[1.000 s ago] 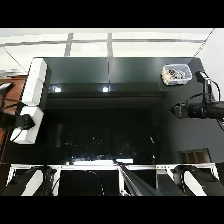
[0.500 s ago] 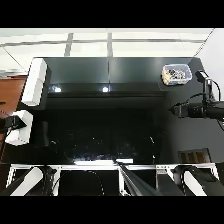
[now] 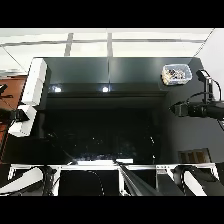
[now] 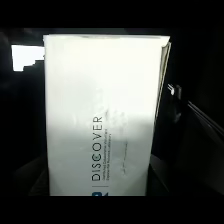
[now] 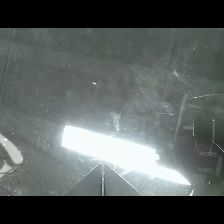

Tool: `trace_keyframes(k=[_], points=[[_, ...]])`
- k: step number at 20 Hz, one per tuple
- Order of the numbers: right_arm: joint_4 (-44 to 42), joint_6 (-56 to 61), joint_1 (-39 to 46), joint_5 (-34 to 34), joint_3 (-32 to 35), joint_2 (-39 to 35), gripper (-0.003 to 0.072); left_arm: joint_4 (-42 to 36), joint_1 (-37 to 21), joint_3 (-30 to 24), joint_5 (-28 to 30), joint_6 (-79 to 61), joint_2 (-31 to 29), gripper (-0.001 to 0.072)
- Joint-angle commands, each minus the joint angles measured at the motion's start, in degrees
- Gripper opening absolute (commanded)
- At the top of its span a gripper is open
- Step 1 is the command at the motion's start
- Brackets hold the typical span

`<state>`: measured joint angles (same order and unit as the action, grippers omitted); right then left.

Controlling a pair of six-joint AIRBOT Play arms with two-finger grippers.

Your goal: Fold the box and place the chain.

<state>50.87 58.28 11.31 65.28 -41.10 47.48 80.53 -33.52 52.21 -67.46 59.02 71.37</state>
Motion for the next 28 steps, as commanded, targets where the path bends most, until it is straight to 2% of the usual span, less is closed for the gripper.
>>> trace_keyframes(k=[1, 7, 8, 9, 10, 11, 13, 16, 17, 18, 19, 20, 22, 23, 26, 28], points=[[0.0, 0.0, 0.0, -0.2, 0.0, 0.0, 0.0015, -0.2, 0.4, 1.5, 2.5, -0.1, 2.1, 0.0276], [0.0, 0.0, 0.0, -0.2, 0.0, 0.0, 0.0015, -4.2, 0.4, 1.7, 5.6, -0.1, 4.5, 0.0285], [0.0, 0.0, 0.0, -0.1, 0.0, 0.0, 0.0015, -4.3, 0.6, 1.9, 6.4, -0.2, 4.5, 0.0318], [0.0, 0.0, 0.0, 0.0, 0.0, 0.0, 0.0015, -4.4, 0.7, 2.5, 6.9, -0.1, 4.5, 0.0410], [0.0, 0.0, 0.0, 0.0, 0.0, 0.0, 0.0015, -4.6, 0.7, 3.5, 6.8, -0.1, 4.4, 0.0627], [0.0, 0.0, 0.0, 0.0, 0.0, 0.0, 0.0015, -4.5, 0.9, 5.1, 6.0, -0.1, 4.4, 0.0711], [-0.1, 0.0, 0.0, -0.2, 0.0, 0.0, 0.0015, -4.6, 1.8, 10.6, 1.9, 0.0, 4.2, 0.0711], [-2.5, 0.0, -0.2, -2.4, 0.0, 0.1, 0.0015, -4.8, 4.9, 22.4, -5.2, 5.0, 4.1, 0.0703], [-4.2, -0.1, -1.0, -4.9, 0.0, 0.1, 0.0015, -4.8, 6.2, 26.0, -6.6, 10.1, 4.1, 0.0649], [-5.9, -0.3, -3.0, -7.9, 0.0, 0.2, 0.0015, -5.2, 7.6, 28.9, -7.7, 16.6, 4.1, 0.0480], [-7.3, -0.6, -5.6, -10.9, 0.0, 0.4, 0.0015, -6.9, 9.0, 30.8, -9.4, 21.8, 4.0, 0.0190], [-7.2, -1.5, -8.9, -13.8, 0.0, 0.6, 0.0015, -10.3, 10.6, 30.7, -10.4, 23.1, 3.4, 0.0025], [-4.1, -1.6, -15.5, -20.1, 0.0, 2.1, 0.0015, -14.4, 15.8, 26.7, -9.1, 22.9, 0.8, 0.0025], [-1.4, -1.5, -17.7, -22.2, 0.0, 3.5, 0.0015, -14.2, 20.1, 22.3, -5.8, 21.7, -2.0, 0.0025], [5.2, -0.5, -19.4, -25.0, 0.0, 9.7, 0.0015, -11.5, 33.9, 3.4, 11.6, 20.6, -13.5, 0.0025], [6.3, -0.4, -19.2, -24.3, 0.0, 11.7, 0.0015, -9.3, 41.2, -7.8, 20.2, 20.7, -20.7, 0.0025]])
